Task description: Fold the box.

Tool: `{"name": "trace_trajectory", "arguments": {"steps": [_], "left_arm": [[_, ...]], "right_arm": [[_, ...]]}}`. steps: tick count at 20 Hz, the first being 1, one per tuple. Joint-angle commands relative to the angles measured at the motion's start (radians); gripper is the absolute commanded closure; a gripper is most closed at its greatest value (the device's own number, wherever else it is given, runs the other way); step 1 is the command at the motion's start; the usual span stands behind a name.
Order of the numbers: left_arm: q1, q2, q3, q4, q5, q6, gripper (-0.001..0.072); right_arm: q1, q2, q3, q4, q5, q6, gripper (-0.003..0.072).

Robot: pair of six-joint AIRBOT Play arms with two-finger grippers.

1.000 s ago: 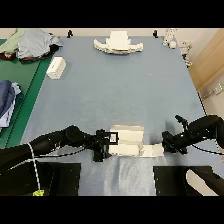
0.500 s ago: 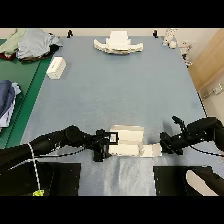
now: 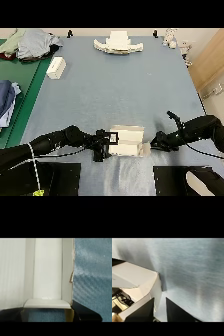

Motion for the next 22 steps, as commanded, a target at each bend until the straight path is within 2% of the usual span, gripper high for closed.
{"name": "trace_trajectory", "arguments": {"steps": [1,2,3,4,6,12,18,22], "left_arm": [[0.001,-0.001,0.0,0.0,0.001,0.0,0.0298],[0.001,-0.001,0.0,0.0,0.0,0.0,0.0298],[0.001,-0.001,0.0,0.0,0.0,0.0,0.0298],[0.001,-0.001,0.0,0.0,0.0,0.0,0.0298],[0.001,-0.001,0.0,0.0,0.0,0.0,0.0298],[0.001,-0.001,0.0,0.0,0.0,0.0,0.0298],[0.001,-0.001,0.0,0.0,0.0,0.0,0.0298],[0.001,-0.001,0.0,0.0,0.0,0.0,0.0298]], "right_arm": [[0.014,0.053,0.031,0.014,-0.014,-0.006,0.0453],[0.015,0.061,0.031,0.026,-0.018,-0.006,0.0428],[0.023,0.063,0.031,0.035,-0.019,-0.006,0.0235],[0.042,0.062,0.031,0.037,-0.015,-0.006,0.0157],[0.098,0.061,0.029,0.037,0.016,-0.003,0.0157],[0.323,0.06,0.032,-0.004,0.212,0.093,0.0159],[0.584,0.049,0.097,-0.296,0.327,0.428,0.0169],[0.71,0.017,0.151,-0.425,0.334,0.642,0.0169]]}}
